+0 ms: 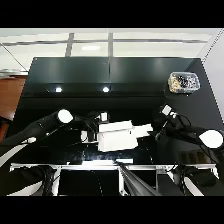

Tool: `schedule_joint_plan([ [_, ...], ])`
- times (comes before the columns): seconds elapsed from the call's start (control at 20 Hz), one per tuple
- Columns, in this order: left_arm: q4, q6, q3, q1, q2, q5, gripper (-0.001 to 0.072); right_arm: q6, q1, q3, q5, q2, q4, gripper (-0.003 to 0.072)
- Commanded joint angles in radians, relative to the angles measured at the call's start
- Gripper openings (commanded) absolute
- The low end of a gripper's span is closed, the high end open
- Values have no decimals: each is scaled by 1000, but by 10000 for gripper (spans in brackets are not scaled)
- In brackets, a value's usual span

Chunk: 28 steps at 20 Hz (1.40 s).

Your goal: Fold the box and place the chain.

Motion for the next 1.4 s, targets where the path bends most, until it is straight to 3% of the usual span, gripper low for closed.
schedule_joint_plan([
  [0.0, -68, 43, -2, 31, -1, -31, 33, -69, 64, -17, -12, -1, 9, 701],
  [0.4, -49, 43, 3, 30, -4, -57, 32, -251, 220, -36, -66, -121, 107, 694],
  [0.75, -29, -2, 26, 29, -24, -86, 31, -279, 220, -27, -42, -158, 66, 694],
  [0.95, 83, -87, 91, 29, -52, -166, 31, -275, 208, -21, -7, -158, 58, 694],
  [1.35, 118, -103, 103, 29, -97, -126, 30, -275, 205, -21, 5, -159, 51, 694],
])
